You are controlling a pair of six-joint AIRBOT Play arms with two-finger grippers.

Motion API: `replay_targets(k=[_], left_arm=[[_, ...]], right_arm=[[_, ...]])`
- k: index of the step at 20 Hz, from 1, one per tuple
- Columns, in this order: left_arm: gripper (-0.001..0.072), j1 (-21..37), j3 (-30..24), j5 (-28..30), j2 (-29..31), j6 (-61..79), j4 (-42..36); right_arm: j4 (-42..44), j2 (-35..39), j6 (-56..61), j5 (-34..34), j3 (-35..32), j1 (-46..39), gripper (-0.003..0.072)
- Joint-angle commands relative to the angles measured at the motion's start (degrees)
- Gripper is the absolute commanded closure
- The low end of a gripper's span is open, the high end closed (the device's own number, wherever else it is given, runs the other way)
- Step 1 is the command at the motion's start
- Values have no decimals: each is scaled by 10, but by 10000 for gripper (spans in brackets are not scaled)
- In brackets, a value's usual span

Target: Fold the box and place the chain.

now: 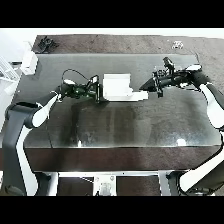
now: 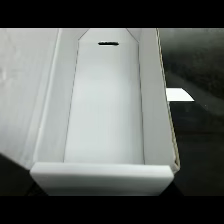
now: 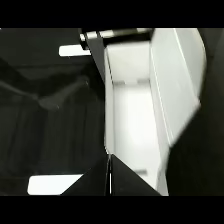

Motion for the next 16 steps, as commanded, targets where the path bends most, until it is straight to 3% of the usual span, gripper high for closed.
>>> replay_targets(k=[1, 7, 16], left_arm=[[232, 0, 0, -9, 0, -21, -1], [232, 0, 0, -7, 0, -21, -2], [232, 0, 0, -7, 0, -20, -3]], right_arm=[[40, 7, 8, 21, 0, 36, 677], [38, 7, 8, -194, 0, 89, 677], [-1, 7, 42, -251, 23, 89, 678]])
